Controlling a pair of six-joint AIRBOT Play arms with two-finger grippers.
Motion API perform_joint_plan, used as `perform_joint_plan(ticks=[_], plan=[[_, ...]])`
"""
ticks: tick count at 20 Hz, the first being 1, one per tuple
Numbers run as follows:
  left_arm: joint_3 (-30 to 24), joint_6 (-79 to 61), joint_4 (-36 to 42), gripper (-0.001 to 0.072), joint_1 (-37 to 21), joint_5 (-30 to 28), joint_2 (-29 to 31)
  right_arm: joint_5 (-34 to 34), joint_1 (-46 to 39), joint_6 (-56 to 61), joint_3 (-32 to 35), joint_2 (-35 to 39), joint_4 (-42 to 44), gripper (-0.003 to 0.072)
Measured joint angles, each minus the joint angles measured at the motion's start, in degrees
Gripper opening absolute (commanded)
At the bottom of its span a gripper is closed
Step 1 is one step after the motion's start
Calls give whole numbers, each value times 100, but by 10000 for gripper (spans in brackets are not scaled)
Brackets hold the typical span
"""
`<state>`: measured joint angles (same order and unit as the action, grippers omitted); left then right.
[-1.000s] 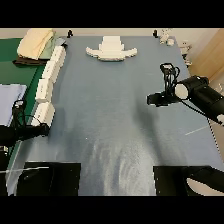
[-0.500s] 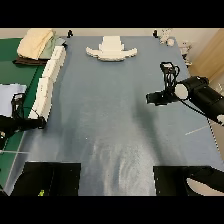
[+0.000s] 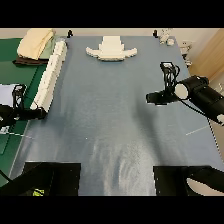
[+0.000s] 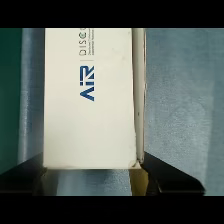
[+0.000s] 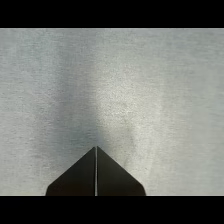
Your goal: Fold the box.
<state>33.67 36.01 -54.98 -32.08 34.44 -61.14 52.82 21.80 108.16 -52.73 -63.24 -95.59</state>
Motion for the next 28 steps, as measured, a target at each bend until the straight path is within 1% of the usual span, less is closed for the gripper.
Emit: perform_joint_plan(ticks=[10,11,12,18,21,23,28], plan=[[79,-44,136,514,0,-221,-223,4,0,0,0,0,22,19],[79,-42,146,573,-2,-223,-264,4,0,0,0,0,22,19],[76,-42,146,700,-2,-227,-313,-2,0,0,0,0,26,18],[103,-42,92,700,-13,-85,-428,4,0,0,0,0,22,18],[210,28,-168,700,-13,299,-420,2,0,0,0,0,24,18],[361,315,-645,700,-13,684,-310,4,0,0,0,0,24,18],[984,955,-1836,699,-13,1952,284,7,0,2,0,0,24,18]])
